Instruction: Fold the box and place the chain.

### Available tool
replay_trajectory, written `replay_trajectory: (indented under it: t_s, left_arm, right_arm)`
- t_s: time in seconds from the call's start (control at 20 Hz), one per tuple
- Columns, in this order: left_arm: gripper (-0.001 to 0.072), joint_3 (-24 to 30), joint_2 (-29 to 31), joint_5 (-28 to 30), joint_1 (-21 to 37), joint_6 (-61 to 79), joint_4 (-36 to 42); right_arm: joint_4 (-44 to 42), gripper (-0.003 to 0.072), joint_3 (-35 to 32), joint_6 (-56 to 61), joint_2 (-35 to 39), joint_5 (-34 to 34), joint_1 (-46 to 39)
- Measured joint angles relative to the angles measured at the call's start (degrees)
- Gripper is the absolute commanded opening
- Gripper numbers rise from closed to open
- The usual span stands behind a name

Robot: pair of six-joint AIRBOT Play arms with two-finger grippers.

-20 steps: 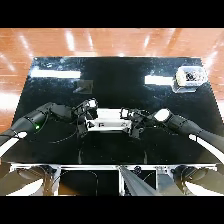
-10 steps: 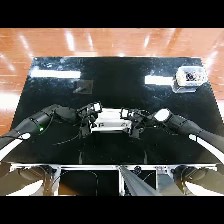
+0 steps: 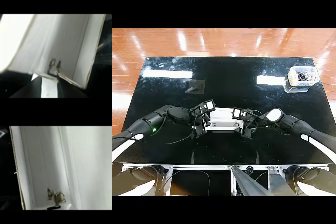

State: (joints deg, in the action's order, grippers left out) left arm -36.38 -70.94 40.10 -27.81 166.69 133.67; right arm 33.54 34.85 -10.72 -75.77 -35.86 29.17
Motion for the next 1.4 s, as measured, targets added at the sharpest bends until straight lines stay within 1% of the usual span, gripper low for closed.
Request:
replay_trajectory:
  t_s: [0.2, 0.55, 0.6, 0.65, 0.7, 0.8, 0.85, 0.9, 0.95, 1.0, 1.05, 1.1, 1.15, 1.2, 1.25, 1.3, 1.35, 1.4]
  left_arm:
    - [0.0294, 0.0, 0.0, -0.3, -1.6, 0.0, 1.0]
    - [0.0304, 0.0, -0.7, -2.0, -2.3, 0.0, 2.3]
    - [0.0368, 0.0, -0.7, -2.3, -2.3, 0.0, 2.3]
    - [0.0457, 0.0, -0.8, -2.7, -2.3, 0.0, 2.4]
    - [0.0492, 0.0, -0.8, -3.2, -2.4, 0.0, 2.4]
    - [0.0484, 0.0, -0.8, -3.7, -2.4, -0.1, 2.5]
    - [0.0402, 0.0, -0.8, -3.9, -2.4, -0.1, 2.5]
    - [0.0352, 0.0, -0.8, -4.4, -2.4, -0.1, 2.5]
    - [0.0357, 0.0, -0.8, -4.6, -2.3, -0.1, 2.5]
    - [0.0380, 0.0, -0.8, -4.5, -2.4, -0.1, 2.5]
    - [0.0421, 0.0, -0.8, -4.5, -2.4, -0.2, 2.6]
    - [0.0440, 0.0, -0.8, -4.5, -2.4, -0.2, 2.7]
    - [0.0439, 0.0, -0.8, -4.5, -2.4, -0.2, 2.7]
    - [0.0405, 0.0, -0.8, -4.5, -2.4, -0.3, 2.7]
    - [0.0211, 0.0, -0.8, -4.6, -2.4, -0.4, 2.7]
    - [0.0053, 0.0, -0.8, -4.7, -2.3, -0.4, 2.8]
    - [0.0026, 0.0, -0.8, -4.6, -2.3, -0.7, 2.9]
    - [0.0026, 0.0, -0.8, -4.5, -2.3, -1.5, 2.8]
  right_arm:
    - [0.0, 0.0544, 0.0, 0.0, 0.0, 0.0, 0.0]
    - [0.0, 0.0544, 0.0, 0.0, 0.0, 0.0, 0.0]
    - [0.0, 0.0544, 0.0, 0.0, 0.0, 0.0, 0.0]
    - [0.0, 0.0544, 0.0, 0.1, 0.0, 0.0, 0.0]
    - [0.0, 0.0544, 0.0, 0.1, 0.0, 0.0, 0.0]
    - [0.0, 0.0544, 0.0, 0.0, 0.0, 0.1, 0.0]
    - [0.0, 0.0544, 0.0, 0.1, 0.0, 0.1, 0.0]
    - [0.0, 0.0544, 0.0, 0.1, 0.0, 0.0, 0.0]
    - [0.0, 0.0544, 0.0, 0.0, 0.0, 0.0, 0.0]
    - [0.0, 0.0544, 0.0, 0.0, 0.0, 0.0, 0.0]
    - [0.0, 0.0544, 0.0, 0.0, 0.0, 0.0, 0.0]
    - [0.0, 0.0544, 0.0, 0.0, 0.0, 0.0, 0.0]
    - [0.0, 0.0544, 0.0, 0.0, 0.0, 0.0, 0.0]
    - [0.0, 0.0544, 0.0, 0.0, 0.0, 0.0, 0.0]
    - [0.0, 0.0544, 0.0, 0.0, 0.0, -0.1, 0.0]
    - [0.0, 0.0544, 0.0, 0.0, 0.0, -0.2, 0.0]
    - [0.0, 0.0544, 0.0, 0.0, 0.0, -0.3, 0.0]
    - [0.0, 0.0544, 0.0, 0.0, 0.0, -0.3, 0.0]
